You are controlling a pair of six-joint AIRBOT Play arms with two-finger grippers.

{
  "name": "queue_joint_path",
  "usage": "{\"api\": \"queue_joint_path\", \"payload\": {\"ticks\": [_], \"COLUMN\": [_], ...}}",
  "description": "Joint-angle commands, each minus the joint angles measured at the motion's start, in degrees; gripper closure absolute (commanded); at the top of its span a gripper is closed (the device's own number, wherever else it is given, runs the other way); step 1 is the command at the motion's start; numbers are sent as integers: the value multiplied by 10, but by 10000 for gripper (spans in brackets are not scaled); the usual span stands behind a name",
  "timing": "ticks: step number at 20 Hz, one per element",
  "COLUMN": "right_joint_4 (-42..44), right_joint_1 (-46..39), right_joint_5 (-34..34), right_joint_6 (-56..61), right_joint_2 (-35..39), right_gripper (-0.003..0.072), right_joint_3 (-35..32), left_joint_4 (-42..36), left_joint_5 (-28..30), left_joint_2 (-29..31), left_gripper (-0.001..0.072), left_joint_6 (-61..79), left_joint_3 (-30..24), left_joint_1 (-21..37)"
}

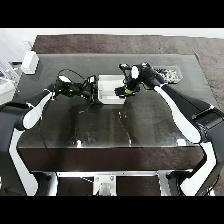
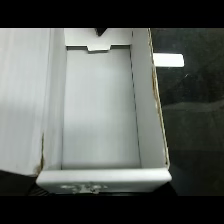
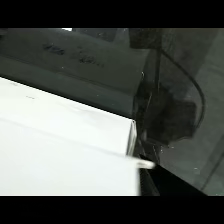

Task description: Fold the box and place the chain.

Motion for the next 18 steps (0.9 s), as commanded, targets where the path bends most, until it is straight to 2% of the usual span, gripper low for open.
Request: {"api": "queue_joint_path", "payload": {"ticks": [1, 6, 8, 11, 15, 18], "right_joint_4": [-1, -16, -15, -15, -16, -16], "right_joint_1": [5, 6, 7, 13, 19, 23], "right_joint_5": [-3, -4, -4, 3, 13, 13], "right_joint_6": [7, 8, 8, 11, 27, 38], "right_joint_2": [-5, -6, -6, -6, -6, -6], "right_gripper": [304, 336, 421, 426, 509, 620], "right_joint_3": [1, 1, 1, 1, 1, 1], "left_joint_4": [0, 0, 0, 0, 0, 0], "left_joint_5": [0, 0, 0, 0, 0, 0], "left_joint_2": [0, 0, 0, 0, 0, 0], "left_gripper": [301, 301, 301, 301, 301, 301], "left_joint_6": [0, 0, 0, 0, 0, 0], "left_joint_3": [0, 0, 0, 0, 0, 0], "left_joint_1": [0, 0, 0, 0, 0, 0]}}
